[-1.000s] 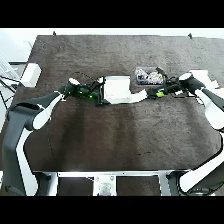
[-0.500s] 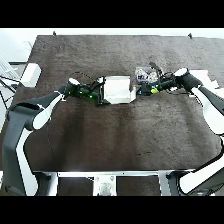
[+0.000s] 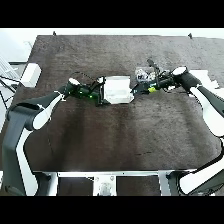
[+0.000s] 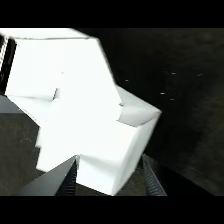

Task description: Fold the box and place the chain.

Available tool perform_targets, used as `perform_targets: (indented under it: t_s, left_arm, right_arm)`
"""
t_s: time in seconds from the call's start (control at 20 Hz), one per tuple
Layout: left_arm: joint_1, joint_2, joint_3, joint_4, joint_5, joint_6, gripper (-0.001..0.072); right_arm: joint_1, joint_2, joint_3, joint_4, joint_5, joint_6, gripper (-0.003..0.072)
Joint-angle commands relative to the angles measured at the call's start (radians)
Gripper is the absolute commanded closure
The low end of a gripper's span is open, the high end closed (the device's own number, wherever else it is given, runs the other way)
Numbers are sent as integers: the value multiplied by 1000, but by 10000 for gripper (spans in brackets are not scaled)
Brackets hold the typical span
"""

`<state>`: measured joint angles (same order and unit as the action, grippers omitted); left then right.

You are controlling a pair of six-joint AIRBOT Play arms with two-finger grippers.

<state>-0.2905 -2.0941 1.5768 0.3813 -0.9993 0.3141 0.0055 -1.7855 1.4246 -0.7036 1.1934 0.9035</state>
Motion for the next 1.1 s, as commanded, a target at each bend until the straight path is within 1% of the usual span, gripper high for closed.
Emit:
perform_targets:
  t_s: [0.0, 0.35, 0.55, 0.75, 1.05]
  left_arm:
    - [0, -1, 1, 0, 0, 0, 360]
    - [0, -1, 1, 0, 0, 0, 360]
    - [0, -1, 1, 0, 0, 0, 360]
    - [0, -1, 1, 0, 0, 0, 360]
    - [0, 0, 1, 0, 0, 0, 360]
  right_arm:
    - [14, -8, 1, 5, 0, 5, 186]
    - [50, -8, 35, 0, -1, 45, 189]
    - [90, -8, 40, -103, -43, 137, 189]
    - [128, -8, 56, -158, -85, 180, 190]
    - [174, -9, 122, -407, -95, 362, 190]
